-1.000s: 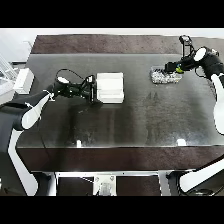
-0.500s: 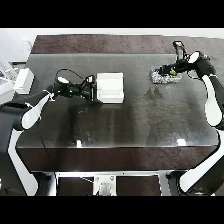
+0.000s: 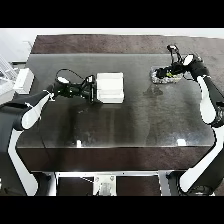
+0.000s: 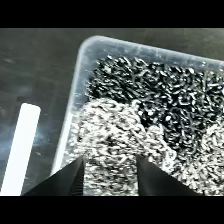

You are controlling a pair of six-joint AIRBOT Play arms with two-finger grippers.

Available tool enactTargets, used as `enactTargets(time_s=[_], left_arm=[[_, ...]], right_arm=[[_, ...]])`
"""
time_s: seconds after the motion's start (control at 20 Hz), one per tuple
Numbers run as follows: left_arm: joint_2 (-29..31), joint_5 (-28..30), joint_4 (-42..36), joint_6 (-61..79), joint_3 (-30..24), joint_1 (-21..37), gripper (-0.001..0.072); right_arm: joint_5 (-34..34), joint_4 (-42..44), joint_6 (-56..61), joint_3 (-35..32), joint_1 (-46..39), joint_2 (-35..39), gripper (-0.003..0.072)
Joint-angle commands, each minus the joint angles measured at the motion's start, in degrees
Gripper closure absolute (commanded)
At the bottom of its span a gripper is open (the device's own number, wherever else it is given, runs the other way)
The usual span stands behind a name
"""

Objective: Fold the box and place the chain.

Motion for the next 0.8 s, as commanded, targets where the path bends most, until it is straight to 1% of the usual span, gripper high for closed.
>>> enactTargets(time_s=[0.0, 0.05, 0.1, 0.15, 0.2, 0.25, 0.35, 0.5, 0.6, 0.75], left_arm=[[-0.02, 0.02, 0.02, 0.00, 0.00, 0.04, 0.0262], [-0.02, 0.02, 0.02, 0.00, 0.00, 0.04, 0.0262], [-0.02, 0.00, 0.02, 0.00, -0.02, 0.04, 0.0262], [-0.02, 0.00, 0.02, 0.00, 0.00, 0.04, 0.0262], [-0.02, 0.00, 0.02, 0.00, 0.00, 0.04, 0.0262], [-0.02, 0.02, 0.02, 0.00, -0.02, 0.04, 0.0262], [0.00, 0.00, 0.02, 0.02, 0.00, 0.04, 0.0262], [-0.02, 0.02, 0.02, 0.02, -0.02, 0.04, 0.0262], [-0.02, 0.02, 0.02, 0.02, -0.02, 0.04, 0.0262], [0.00, 0.02, 0.02, 0.02, 0.00, 0.04, 0.0262]], right_arm=[[0.00, -2.78, -0.17, 0.46, 0.11, -0.76, 0.0452], [0.09, -3.26, -0.20, 0.79, 0.11, -0.76, 0.0461], [0.11, -3.41, -0.20, 1.40, 0.11, -0.74, 0.0538], [0.31, -3.37, -0.20, 2.14, 0.11, -0.74, 0.0557], [1.29, -3.21, -0.17, 3.43, 0.22, -0.72, 0.0647], [2.16, -2.97, -0.17, 4.87, 0.35, -0.66, 0.0685], [3.61, -2.73, 0.02, 7.04, 0.79, 0.63, 0.0686], [6.40, -2.97, 0.07, 7.74, 1.70, 5.09, 0.0687], [9.09, -3.23, 1.11, 7.74, 2.03, 8.87, 0.0687], [11.23, -3.65, 1.81, 7.74, 3.04, 15.78, 0.0688]])
